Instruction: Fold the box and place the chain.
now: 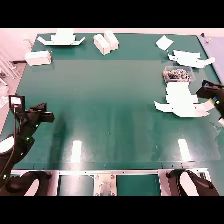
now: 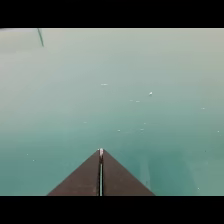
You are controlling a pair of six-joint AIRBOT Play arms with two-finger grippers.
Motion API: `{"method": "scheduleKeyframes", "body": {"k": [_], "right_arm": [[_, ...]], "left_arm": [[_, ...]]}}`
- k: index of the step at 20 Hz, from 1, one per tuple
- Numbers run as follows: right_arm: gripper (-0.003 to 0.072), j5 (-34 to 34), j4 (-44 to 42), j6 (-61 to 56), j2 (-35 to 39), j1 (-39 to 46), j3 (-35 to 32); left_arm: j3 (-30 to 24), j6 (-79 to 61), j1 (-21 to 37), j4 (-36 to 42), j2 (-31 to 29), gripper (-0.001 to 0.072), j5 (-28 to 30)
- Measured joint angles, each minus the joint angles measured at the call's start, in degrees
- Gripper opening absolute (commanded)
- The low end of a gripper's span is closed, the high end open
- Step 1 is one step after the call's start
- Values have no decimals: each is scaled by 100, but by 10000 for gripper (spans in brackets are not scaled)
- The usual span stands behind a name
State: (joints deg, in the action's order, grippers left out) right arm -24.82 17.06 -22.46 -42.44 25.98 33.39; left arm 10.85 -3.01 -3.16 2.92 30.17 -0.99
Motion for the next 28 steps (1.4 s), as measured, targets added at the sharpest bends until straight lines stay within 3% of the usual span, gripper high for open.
{"method": "scheduleKeyframes", "body": {"k": [3, 4, 6, 10, 12, 16, 18, 28], "right_arm": [[115, -1207, 1143, -1032, -951, 693, 1019], [27, -1600, 1502, -1360, -1255, 920, 1384], [32, -2310, 2094, -1928, -1781, 1331, 2061], [139, -3386, 2756, -2717, -2693, 2094, 3204], [152, -3807, 2903, -2962, -3130, 2426, 3698], [440, -4636, 3126, -3230, -4063, 2855, 4605], [505, -4937, 3185, -3274, -4518, 2927, 4994], [513, -5643, 3427, -3272, -6321, 2927, 6741]], "left_arm": [[0, 0, 0, 2, 0, 20, 0], [0, 0, 0, 2, 0, 20, 0], [0, 0, 0, 2, 0, 20, 0], [0, 0, 0, 2, 0, 20, 0], [0, 0, 0, 0, 0, 20, 0], [0, 0, 0, 2, 0, 20, 0], [0, 0, 0, 0, 0, 20, 0], [0, 0, 0, 2, 0, 19, 0]]}}
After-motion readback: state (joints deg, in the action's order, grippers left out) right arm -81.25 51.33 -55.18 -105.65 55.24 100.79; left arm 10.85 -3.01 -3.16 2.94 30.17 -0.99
